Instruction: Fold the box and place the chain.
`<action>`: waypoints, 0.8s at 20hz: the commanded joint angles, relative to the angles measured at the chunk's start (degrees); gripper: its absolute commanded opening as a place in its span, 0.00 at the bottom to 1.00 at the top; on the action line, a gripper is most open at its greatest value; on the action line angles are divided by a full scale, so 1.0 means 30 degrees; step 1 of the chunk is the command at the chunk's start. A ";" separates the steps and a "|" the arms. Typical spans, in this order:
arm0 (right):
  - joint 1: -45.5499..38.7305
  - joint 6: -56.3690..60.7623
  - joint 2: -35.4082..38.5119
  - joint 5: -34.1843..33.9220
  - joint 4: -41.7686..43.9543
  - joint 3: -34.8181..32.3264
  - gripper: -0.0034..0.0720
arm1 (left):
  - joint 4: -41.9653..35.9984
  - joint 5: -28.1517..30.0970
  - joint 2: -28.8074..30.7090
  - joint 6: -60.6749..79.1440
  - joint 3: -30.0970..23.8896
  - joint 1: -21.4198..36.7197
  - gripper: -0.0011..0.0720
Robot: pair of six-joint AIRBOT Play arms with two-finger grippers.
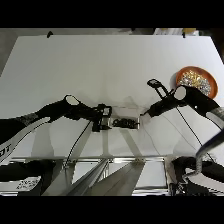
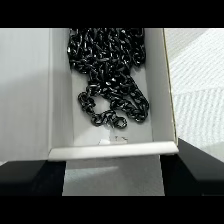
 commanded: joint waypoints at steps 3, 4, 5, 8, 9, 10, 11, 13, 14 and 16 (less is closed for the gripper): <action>0.0022 0.0240 0.1858 0.1049 0.0007 -0.0007 0.06 | 0.0007 0.0015 0.0015 0.0007 0.0015 0.0000 0.36; 0.0022 0.0576 0.2601 0.1239 0.0015 -0.0007 0.06 | 0.0007 0.0007 0.0015 0.0000 0.0015 0.0000 0.36; 0.0022 0.0627 0.3381 0.1494 0.0168 -0.0007 0.06 | 0.0007 0.0007 0.0007 0.0007 0.0015 0.0000 0.36; 0.0022 0.0627 0.6215 0.2820 0.1384 -0.0007 0.06 | 0.0007 0.0007 0.0015 0.0000 0.0015 0.0000 0.36; 0.0022 0.0612 0.7235 0.3475 0.2106 -0.0007 0.06 | 0.0007 0.0007 0.0015 0.0007 0.0015 0.0000 0.36; 0.0022 0.0517 0.8153 0.4065 0.2812 -0.0007 0.06 | 0.0007 0.0007 0.0015 0.0000 0.0015 0.0000 0.36; 0.0022 0.0372 0.9005 0.4539 0.3490 -0.0007 0.06 | 0.0007 0.0007 0.0015 0.0000 0.0015 0.0000 0.36; 0.0022 0.0306 1.0455 0.5231 0.4772 -0.0007 0.07 | 0.0007 0.0007 0.0015 0.0000 0.0015 0.0000 0.36; 0.0022 0.0306 1.1023 0.5377 0.5508 -0.0007 0.07 | 0.0007 0.0007 0.0015 0.0007 0.0015 0.0000 0.36; 0.0022 -0.0372 1.1803 0.5289 0.7512 -0.0007 0.07 | 0.0007 0.0007 0.0015 0.0000 0.0015 0.0000 0.36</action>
